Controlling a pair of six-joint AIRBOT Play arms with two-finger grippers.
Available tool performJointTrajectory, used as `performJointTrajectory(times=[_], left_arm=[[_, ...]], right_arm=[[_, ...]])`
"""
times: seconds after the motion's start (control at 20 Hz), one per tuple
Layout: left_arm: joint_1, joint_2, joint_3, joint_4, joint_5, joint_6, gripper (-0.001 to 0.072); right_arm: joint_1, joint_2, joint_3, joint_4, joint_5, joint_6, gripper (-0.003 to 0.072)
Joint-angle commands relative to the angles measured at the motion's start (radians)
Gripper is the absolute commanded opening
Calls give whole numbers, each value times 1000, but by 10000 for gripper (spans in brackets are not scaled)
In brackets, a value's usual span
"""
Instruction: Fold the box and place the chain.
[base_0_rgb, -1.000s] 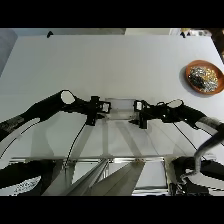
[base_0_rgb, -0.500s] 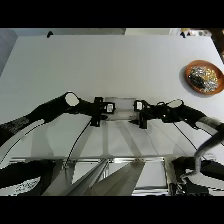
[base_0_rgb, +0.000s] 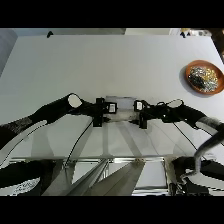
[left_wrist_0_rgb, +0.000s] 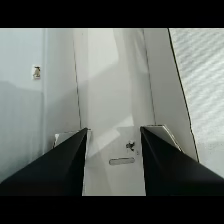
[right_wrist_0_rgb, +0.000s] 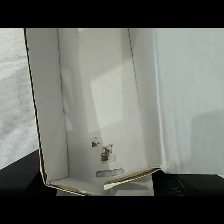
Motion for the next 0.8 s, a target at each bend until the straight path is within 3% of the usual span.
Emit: performJointTrajectory(times=[0.0, 0.1, 0.25, 0.35, 0.4, 0.45, 0.5, 0.6, 0.75], left_arm=[[-1, -1, 0, 1, 1, -5, 409], [-1, 0, 0, 1, 1, -26, 520], [1, 16, 0, 6, 0, -27, 525], [8, 50, 0, 14, -14, -29, 488], [15, 72, 0, 28, -27, -61, 418], [24, 96, 0, 54, -47, -110, 297], [37, 125, 0, 97, -85, -173, 182], [72, 186, 0, 194, -194, -311, 23], [158, 270, 0, 283, -356, -573, 4]], right_arm=[[0, 1, 0, 0, 0, 0, 316], [0, 1, 0, 0, 0, 0, 316], [0, 1, 0, 0, 0, 0, 316], [0, 1, 0, 0, 0, 0, 316], [0, 1, 0, 0, 0, 0, 316], [0, 1, 0, 0, 0, 0, 316], [0, 1, 0, 0, 0, 0, 316], [0, 1, 0, 0, 0, 0, 316], [0, 1, 0, 0, 0, 0, 316]])
